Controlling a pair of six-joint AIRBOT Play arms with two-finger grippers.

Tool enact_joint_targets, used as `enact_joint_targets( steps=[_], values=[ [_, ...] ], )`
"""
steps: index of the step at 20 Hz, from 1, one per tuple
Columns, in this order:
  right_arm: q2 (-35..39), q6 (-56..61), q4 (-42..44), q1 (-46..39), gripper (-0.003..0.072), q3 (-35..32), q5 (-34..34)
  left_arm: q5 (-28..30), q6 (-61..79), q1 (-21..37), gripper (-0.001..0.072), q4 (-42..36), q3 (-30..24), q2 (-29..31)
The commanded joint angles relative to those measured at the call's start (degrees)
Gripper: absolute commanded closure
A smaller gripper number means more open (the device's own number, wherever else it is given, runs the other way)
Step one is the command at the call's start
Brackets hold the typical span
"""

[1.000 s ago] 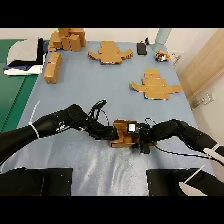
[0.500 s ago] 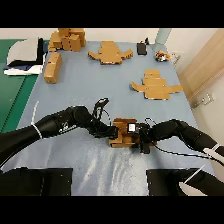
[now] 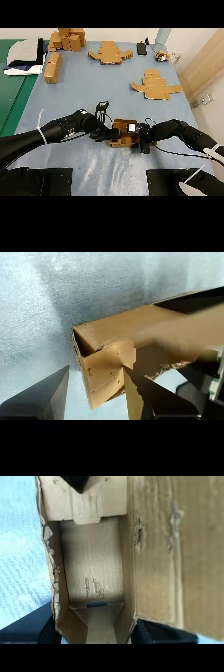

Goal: Fold the box.

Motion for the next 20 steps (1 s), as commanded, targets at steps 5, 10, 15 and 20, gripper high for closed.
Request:
enact_joint_targets(
  steps=[5,10,15,20],
  values=[
    [0.0,0.02,0.02,0.0,0.0177,-0.02,0.0,-8.7,-8.96,-4.39,0.018,10.97,11.54,-10.1],
    [0.0,0.02,0.02,0.0,0.0177,-0.02,0.0,-13.97,-15.8,-5.86,0.0182,17.77,16.26,-13.97],
    [0.0,0.02,0.02,0.0,0.0177,-0.02,0.0,-13.99,-15.74,-5.84,0.0182,16.48,16.26,-16.15],
    [0.0,0.02,0.02,0.0,0.0177,-0.02,0.0,-13.99,-15.61,-5.79,0.0183,16.9,16.24,-16.44]
  ],
)
